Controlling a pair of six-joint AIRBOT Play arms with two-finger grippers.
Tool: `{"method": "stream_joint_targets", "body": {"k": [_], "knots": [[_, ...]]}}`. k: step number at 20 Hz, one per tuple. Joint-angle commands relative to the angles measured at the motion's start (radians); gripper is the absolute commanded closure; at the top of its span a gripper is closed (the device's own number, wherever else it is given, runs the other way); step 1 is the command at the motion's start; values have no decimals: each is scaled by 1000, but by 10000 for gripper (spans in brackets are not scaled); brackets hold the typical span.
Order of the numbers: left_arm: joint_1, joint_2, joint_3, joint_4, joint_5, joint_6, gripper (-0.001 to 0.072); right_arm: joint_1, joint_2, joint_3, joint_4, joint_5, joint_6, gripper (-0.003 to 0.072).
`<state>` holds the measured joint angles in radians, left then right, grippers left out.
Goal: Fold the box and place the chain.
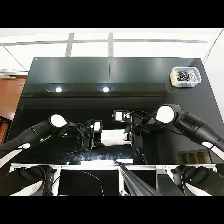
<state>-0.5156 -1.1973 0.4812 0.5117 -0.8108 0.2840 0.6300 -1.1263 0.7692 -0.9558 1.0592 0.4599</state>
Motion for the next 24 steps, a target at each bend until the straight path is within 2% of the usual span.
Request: {"method": "stream_joint_targets", "body": {"k": [1,9,12,15,16,17,21,24], "knots": [[-1,-1,1,0,0,0,246,2,0,-1,1,-1,4,381],[-1,-1,1,0,0,0,246,2,1,-53,21,-42,12,379],[-1,-1,1,0,0,0,245,-1,34,-26,11,0,124,380],[-1,-1,1,0,0,0,246,-29,96,-1,3,109,379,383],[-1,-1,1,0,0,0,246,-49,103,-1,14,145,471,472],[-1,-1,1,0,0,0,246,-71,101,-6,48,171,526,658],[-1,-1,1,0,0,0,246,-111,63,-110,388,34,565,660],[-1,-1,1,0,0,0,246,-106,-28,-120,466,5,562,658]]}}
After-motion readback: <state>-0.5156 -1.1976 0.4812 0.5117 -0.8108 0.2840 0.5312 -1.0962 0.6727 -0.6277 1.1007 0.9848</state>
